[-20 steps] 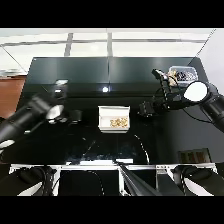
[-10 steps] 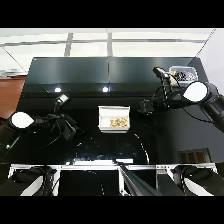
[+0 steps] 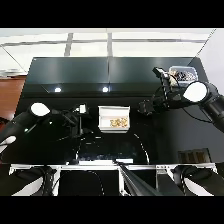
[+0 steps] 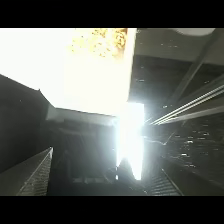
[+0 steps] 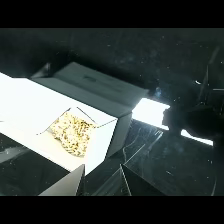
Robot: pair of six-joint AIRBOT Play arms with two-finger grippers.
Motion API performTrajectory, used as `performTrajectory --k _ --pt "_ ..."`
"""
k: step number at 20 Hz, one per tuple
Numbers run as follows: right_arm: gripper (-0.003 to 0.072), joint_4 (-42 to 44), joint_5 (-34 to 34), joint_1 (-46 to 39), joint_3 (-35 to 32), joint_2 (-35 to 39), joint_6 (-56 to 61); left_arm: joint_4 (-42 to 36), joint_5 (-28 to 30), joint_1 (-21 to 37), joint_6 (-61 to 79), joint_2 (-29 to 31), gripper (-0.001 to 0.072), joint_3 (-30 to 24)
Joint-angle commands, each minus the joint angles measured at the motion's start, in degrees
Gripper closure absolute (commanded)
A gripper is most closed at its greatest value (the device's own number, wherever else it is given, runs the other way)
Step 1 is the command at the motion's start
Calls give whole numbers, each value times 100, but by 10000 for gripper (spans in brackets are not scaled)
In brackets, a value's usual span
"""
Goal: Fold the box and place the chain.
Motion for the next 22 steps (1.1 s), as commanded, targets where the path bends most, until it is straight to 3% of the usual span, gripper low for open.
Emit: performTrajectory --k 1,22 --pt "417 11 35 9 0 2 17 -284 -33 -94 651 -664 -9 275" --pt "417 9 -282 9 0 2 15 -627 142 -409 629 -1207 -9 546"
